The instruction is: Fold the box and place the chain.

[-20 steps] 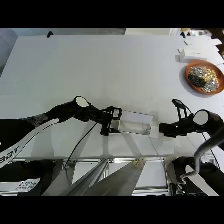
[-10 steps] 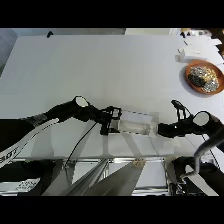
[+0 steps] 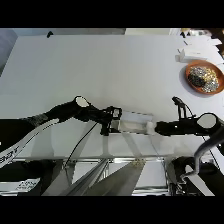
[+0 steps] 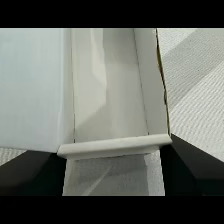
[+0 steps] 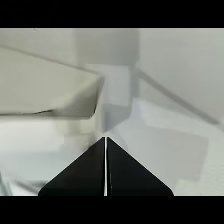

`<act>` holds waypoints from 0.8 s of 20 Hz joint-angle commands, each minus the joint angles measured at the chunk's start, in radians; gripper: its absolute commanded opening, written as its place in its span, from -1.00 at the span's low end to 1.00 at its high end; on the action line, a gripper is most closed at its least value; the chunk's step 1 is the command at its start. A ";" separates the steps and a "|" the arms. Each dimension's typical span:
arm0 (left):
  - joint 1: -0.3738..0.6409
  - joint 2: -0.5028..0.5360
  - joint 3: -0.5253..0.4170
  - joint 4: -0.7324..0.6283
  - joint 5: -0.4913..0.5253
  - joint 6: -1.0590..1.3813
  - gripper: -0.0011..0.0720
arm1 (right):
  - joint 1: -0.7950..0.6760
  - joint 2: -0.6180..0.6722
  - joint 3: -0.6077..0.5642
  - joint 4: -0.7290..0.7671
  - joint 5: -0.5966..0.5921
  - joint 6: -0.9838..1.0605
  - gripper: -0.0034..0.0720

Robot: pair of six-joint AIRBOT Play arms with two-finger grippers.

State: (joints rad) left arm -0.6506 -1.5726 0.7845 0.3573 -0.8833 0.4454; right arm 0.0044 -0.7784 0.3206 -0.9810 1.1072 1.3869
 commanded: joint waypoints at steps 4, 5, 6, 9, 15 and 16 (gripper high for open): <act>0.000 0.001 0.000 0.003 -0.003 0.000 -0.40 | 0.000 0.058 0.003 0.104 0.019 -0.039 -0.34; 0.001 0.001 0.000 0.002 -0.003 0.000 -0.40 | 0.000 0.060 0.004 0.119 0.019 -0.040 -0.29; 0.001 0.001 0.000 0.001 -0.003 0.000 -0.40 | 0.000 0.060 0.004 0.135 0.019 -0.052 -0.29; 0.001 0.001 0.000 0.002 -0.003 0.000 -0.40 | 0.000 0.060 0.006 0.147 0.019 -0.061 -0.14; 0.001 0.001 0.000 0.002 -0.003 0.000 -0.40 | 0.001 0.059 0.013 0.145 -0.037 -0.057 0.20; 0.001 0.001 0.000 0.002 -0.003 0.000 -0.40 | 0.001 0.059 0.013 0.142 -0.051 -0.053 0.27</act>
